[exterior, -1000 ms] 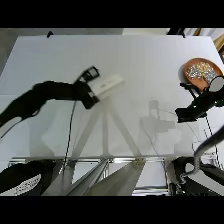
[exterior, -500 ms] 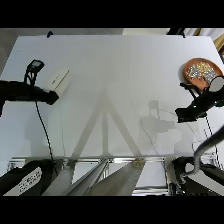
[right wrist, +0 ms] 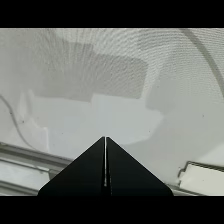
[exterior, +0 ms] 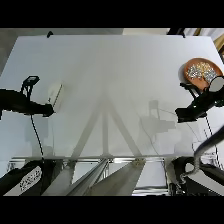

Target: Fold the box and place the chain.

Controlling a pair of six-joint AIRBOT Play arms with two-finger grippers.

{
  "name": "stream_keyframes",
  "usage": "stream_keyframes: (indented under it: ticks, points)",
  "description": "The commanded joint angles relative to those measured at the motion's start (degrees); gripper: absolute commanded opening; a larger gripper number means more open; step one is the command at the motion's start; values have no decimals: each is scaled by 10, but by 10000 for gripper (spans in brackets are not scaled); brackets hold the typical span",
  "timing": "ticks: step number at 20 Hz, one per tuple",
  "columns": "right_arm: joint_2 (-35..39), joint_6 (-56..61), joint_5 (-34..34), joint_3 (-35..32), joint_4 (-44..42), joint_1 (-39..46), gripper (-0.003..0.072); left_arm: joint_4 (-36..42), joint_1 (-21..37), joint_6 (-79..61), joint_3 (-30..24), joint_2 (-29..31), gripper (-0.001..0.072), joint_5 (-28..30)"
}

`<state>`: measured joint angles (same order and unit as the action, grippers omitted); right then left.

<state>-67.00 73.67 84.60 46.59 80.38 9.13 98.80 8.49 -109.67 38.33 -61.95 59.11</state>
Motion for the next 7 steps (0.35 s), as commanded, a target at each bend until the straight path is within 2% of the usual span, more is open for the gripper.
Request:
stream_keyframes:
  ticks: [1, 7]
  points:
    - [0, 0, 0, 0, 0, 0, 13, -6, 1, 11, -2, 20, 702, 20]
    - [0, 0, 0, 0, 0, 0, 13, 10, 0, 11, -2, 108, 701, -8]
